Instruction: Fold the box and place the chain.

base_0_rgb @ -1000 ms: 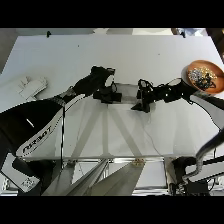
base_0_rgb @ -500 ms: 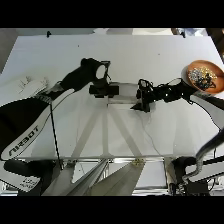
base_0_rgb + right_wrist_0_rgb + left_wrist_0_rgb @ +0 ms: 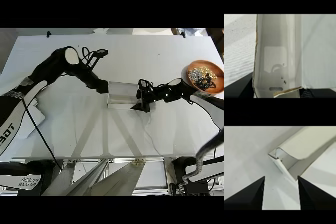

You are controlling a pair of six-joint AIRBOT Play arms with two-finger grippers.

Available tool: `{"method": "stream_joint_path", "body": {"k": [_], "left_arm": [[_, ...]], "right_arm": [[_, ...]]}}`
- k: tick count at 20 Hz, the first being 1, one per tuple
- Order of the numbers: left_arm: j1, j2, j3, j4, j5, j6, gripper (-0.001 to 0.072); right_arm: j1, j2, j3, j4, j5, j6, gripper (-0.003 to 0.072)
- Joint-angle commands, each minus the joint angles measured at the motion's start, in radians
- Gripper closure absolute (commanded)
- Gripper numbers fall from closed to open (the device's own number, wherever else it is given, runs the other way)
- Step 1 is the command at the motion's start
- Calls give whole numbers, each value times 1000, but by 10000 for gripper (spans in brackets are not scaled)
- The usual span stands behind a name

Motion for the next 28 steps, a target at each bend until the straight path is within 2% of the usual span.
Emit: {"method": "stream_joint_path", "body": {"k": [1, 2, 4, 6, 10, 12, 28], "left_arm": [[86, 6, -124, -195, 35, 675, 250], [103, -7, -154, -211, 41, 831, 238], [125, -44, -196, -229, 56, 1138, 5], [130, -84, -209, -279, 61, 1309, 9], [130, -163, -209, -500, 61, 1482, 8], [129, -189, -209, -560, 61, 1545, 8], [128, -197, -209, -566, 4, 1573, 8]], "right_arm": [[0, 0, 1, 0, 1, 0, 226], [0, 0, 1, 0, 1, 0, 226], [0, 0, 1, 0, 1, 0, 226], [0, 0, 1, 0, 1, 0, 226], [0, 0, 1, 0, 1, 0, 226], [0, 0, 1, 0, 1, 0, 226], [0, 0, 1, 0, 1, 0, 226]]}}
